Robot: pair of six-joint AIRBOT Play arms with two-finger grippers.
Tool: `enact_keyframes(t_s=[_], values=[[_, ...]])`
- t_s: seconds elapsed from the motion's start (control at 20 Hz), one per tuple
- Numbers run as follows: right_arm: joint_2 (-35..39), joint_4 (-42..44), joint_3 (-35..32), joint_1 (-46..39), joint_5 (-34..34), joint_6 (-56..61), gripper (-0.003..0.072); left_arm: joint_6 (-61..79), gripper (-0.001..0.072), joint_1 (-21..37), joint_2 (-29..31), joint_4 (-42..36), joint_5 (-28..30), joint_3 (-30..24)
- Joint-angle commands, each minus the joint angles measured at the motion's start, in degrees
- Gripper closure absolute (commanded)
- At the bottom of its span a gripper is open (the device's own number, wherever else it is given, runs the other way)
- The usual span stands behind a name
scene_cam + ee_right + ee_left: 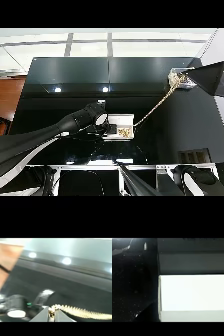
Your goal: Fold the box and place the chain.
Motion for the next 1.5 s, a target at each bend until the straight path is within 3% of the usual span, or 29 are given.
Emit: enact_keyframes(t_s=[0.0,0.25,0.6,0.8,1.0,1.3,1.45], values=[[0.3,10.0,0.1,0.0,0.4,-2.6,0.0664,0.0,0.0680,0.0,0.0,0.0,0.0,0.0],[0.3,22.1,0.1,0.0,-1.0,-6.6,0.0664,0.0,0.0680,0.0,0.0,0.0,0.0,0.0],[0.3,27.6,0.1,0.0,-3.1,-7.3,0.0664,0.0,0.0680,0.0,0.0,0.0,0.0,0.0],[0.3,27.2,0.0,0.5,-0.7,-7.2,0.0664,0.0,0.0680,0.0,0.0,0.0,0.0,0.0],[0.2,18.4,-0.9,6.1,0.4,-3.8,0.0664,0.0,0.0680,0.0,0.0,0.0,0.0,0.0],[0.1,17.5,-10.5,16.3,-7.8,-2.2,0.0664,0.0,0.0680,0.0,0.0,0.0,0.0,0.0],[-0.8,14.4,-14.2,18.7,-8.4,-1.7,0.0664,0.0,0.0680,0.0,0.0,0.0,0.0,0.0]])
